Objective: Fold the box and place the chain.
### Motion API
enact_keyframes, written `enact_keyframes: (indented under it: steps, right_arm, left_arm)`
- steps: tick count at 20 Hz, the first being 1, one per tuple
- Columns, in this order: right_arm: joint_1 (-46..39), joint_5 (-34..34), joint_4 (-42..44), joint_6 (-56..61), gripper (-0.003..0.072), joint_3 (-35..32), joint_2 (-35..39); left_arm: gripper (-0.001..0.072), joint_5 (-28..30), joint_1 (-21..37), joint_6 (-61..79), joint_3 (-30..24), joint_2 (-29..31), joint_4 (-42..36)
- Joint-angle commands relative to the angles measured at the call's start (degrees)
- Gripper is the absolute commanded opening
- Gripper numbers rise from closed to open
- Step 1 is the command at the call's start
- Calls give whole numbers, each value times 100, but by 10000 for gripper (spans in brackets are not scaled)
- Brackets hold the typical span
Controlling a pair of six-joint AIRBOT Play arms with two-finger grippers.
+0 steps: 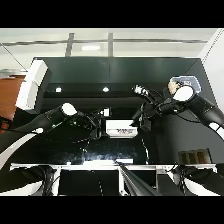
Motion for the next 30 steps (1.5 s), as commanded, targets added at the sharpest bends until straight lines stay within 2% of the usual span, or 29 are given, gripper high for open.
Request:
enact_keyframes:
  steps: [1,3,7,8,9,10,23,30]
  right_arm:
    - [7,90,11,179,298,-2,15]
    - [4,131,7,205,234,-2,28]
    - [7,195,-28,358,232,-2,35]
    - [7,175,-83,363,209,-2,33]
    - [7,175,-157,369,135,-2,35]
    - [7,173,-240,402,125,-4,35]
    - [24,33,-428,533,125,-7,33]
    - [337,-323,-638,767,125,-22,26]
  left_arm:
    - [477,0,2,2,-4,-4,2]
    - [478,0,2,2,-4,-4,2]
    - [478,0,2,2,-4,-4,2]
    - [478,0,2,2,-4,-4,2]
    - [478,0,2,2,-4,-4,2]
    - [478,0,2,2,-4,-4,2]
    - [478,-4,2,2,-4,-4,2]
    - [477,-7,2,2,-4,-4,4]
